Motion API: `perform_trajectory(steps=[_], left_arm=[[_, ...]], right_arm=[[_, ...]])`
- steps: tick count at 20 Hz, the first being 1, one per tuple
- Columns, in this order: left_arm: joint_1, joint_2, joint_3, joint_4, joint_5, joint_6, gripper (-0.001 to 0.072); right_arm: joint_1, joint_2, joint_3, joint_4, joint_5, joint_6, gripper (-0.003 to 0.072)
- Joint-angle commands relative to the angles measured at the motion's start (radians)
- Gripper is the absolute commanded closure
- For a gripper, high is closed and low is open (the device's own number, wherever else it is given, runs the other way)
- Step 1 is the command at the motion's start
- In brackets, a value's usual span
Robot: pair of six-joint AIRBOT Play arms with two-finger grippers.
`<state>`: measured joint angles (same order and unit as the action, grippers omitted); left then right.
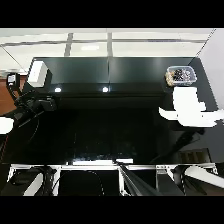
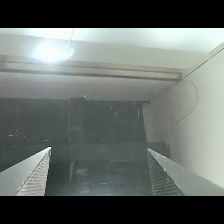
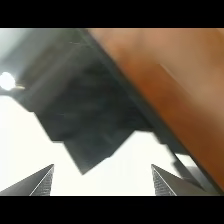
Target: Fold the box and place the chain.
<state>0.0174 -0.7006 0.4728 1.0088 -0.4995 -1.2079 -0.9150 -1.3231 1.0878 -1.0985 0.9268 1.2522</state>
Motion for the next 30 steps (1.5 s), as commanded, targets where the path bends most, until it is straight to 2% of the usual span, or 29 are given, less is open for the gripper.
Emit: perform_trajectory(steps=[1, 4, 8, 12, 13, 15, 16, 17, 19, 21, 24, 26, 28, 30], left_arm=[[-0.001, -0.001, 0.000, -0.002, 0.000, -0.002, -0.0004], [-0.001, -0.001, 0.000, -0.001, 0.001, -0.002, -0.0004], [-0.001, -0.001, 0.000, -0.010, 0.001, -0.004, -0.0003], [-0.001, -0.003, 0.000, -0.085, 0.015, -0.004, -0.0003], [-0.001, -0.003, 0.000, -0.085, 0.016, -0.004, -0.0003], [-0.001, -0.003, 0.000, -0.085, 0.013, -0.004, -0.0003], [-0.001, -0.003, 0.000, -0.085, 0.012, -0.004, -0.0003], [-0.001, -0.003, 0.000, -0.085, 0.008, -0.004, -0.0003], [-0.001, -0.003, 0.000, -0.085, 0.005, -0.004, -0.0003], [-0.001, -0.003, 0.000, -0.085, 0.005, -0.004, -0.0003], [-0.001, -0.003, 0.000, -0.086, -0.008, -0.004, -0.0003], [-0.006, -0.003, 0.000, -0.086, -0.046, -0.004, -0.0003], [-0.023, -0.003, 0.000, -0.091, -0.091, -0.004, -0.0003], [-0.061, -0.003, 0.000, -0.110, -0.134, -0.004, 0.0056]], right_arm=[[-0.161, -0.201, 0.164, 0.083, 0.271, -0.197, -0.0024], [-0.161, -0.343, 0.277, 0.073, 0.418, -0.259, -0.0024], [-0.134, -0.423, 0.317, 0.148, 0.442, -0.407, -0.0024], [-0.080, -0.452, 0.319, 0.154, 0.443, -0.467, -0.0022], [-0.068, -0.452, 0.321, 0.154, 0.447, -0.476, 0.0103], [-0.053, -0.450, 0.329, 0.139, 0.465, -0.483, 0.0504], [-0.050, -0.445, 0.333, 0.133, 0.485, -0.483, 0.0641], [-0.047, -0.435, 0.333, 0.135, 0.511, -0.483, 0.0671], [-0.035, -0.398, 0.330, 0.142, 0.559, -0.474, 0.0671], [-0.011, -0.317, 0.269, 0.189, 0.542, -0.471, 0.0671], [0.047, -0.172, 0.085, 0.296, 0.494, -0.482, 0.0671], [0.102, -0.052, -0.089, 0.347, 0.361, -0.462, 0.0671], [0.176, 0.082, -0.280, 0.492, 0.220, -0.499, 0.0671], [0.284, 0.218, -0.450, 0.607, 0.119, -0.546, 0.0671]])
